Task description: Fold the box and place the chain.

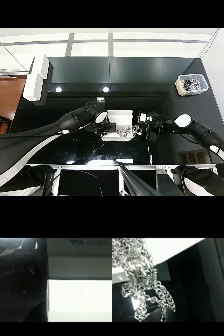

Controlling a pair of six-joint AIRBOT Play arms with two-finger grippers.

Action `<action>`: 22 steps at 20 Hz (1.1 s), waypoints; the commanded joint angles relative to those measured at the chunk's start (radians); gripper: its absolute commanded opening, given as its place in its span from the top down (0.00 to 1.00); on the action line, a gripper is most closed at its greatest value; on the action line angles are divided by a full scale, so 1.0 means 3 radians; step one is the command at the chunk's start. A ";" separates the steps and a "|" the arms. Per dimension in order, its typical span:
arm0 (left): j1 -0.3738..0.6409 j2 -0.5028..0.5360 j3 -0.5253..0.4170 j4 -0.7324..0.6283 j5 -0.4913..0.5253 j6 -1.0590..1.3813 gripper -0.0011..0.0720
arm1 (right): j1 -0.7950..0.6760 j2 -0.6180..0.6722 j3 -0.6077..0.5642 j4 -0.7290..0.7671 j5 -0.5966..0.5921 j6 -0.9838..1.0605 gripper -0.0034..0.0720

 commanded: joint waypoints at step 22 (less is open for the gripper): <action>0.0003 -0.0001 0.0001 0.0000 0.0001 0.0000 0.94 | -0.0355 0.0977 0.1916 0.0291 0.2252 0.3199 0.93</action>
